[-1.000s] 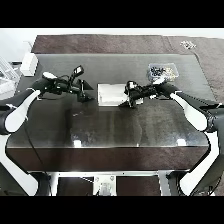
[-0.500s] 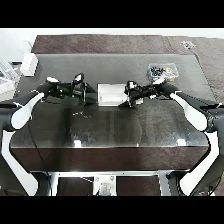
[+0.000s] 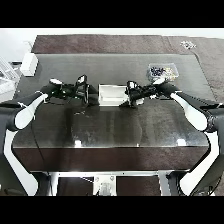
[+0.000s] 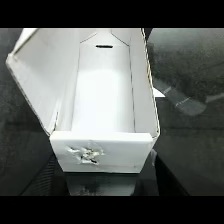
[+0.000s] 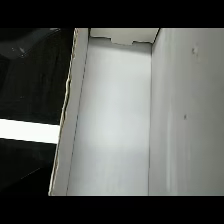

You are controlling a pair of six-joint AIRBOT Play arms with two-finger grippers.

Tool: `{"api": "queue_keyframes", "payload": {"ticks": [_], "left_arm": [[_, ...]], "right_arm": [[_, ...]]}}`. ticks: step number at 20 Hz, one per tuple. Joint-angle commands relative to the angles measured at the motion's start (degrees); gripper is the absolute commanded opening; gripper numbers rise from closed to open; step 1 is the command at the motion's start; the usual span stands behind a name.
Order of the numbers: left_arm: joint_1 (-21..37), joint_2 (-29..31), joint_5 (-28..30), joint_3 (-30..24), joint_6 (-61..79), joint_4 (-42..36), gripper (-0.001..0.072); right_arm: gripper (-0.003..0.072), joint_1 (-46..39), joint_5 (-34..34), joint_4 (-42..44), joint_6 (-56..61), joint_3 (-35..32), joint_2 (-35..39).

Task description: Fold the box and place the chain.

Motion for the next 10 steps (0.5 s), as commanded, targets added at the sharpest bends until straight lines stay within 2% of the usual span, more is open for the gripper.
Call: {"api": "queue_keyframes", "payload": {"ticks": [1,10], "left_arm": [[-0.1,-0.3,0.9,0.0,-0.3,-0.4,0.0720],[0.5,-0.1,0.8,0.2,-0.3,-0.1,0.0720]], "right_arm": [[0.0587,0.1,0.0,0.1,-0.1,0.0,0.0],[0.0587,0.1,0.0,0.1,-0.1,0.0,0.0]]}}
